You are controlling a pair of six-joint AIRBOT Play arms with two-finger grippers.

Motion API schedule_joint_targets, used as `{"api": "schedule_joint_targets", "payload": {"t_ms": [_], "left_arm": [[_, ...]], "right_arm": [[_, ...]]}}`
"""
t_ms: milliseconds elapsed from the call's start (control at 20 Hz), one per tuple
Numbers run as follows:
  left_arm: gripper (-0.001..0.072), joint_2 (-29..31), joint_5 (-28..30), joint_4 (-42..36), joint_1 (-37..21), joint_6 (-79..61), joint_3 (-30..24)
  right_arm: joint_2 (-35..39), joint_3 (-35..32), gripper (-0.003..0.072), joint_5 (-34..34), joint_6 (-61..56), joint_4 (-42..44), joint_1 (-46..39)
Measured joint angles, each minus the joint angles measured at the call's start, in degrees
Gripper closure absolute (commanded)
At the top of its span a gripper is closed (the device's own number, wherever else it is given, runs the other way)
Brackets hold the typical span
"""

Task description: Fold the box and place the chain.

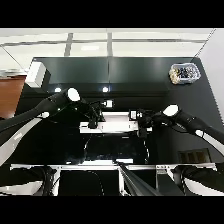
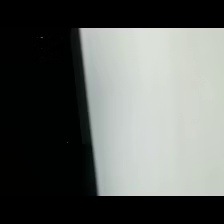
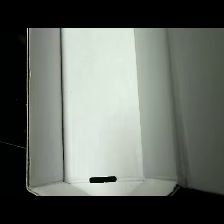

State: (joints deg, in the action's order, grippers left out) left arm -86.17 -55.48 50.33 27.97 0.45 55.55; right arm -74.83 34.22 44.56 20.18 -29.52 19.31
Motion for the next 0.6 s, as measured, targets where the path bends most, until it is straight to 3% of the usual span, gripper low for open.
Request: {"api": "schedule_joint_targets", "payload": {"t_ms": [600], "left_arm": [[0.0684,0.00,0.00,0.02,0.00,0.00,0.00]], "right_arm": [[-0.28,0.07,-0.0024,-2.29,-2.47,-1.90,1.44]]}}
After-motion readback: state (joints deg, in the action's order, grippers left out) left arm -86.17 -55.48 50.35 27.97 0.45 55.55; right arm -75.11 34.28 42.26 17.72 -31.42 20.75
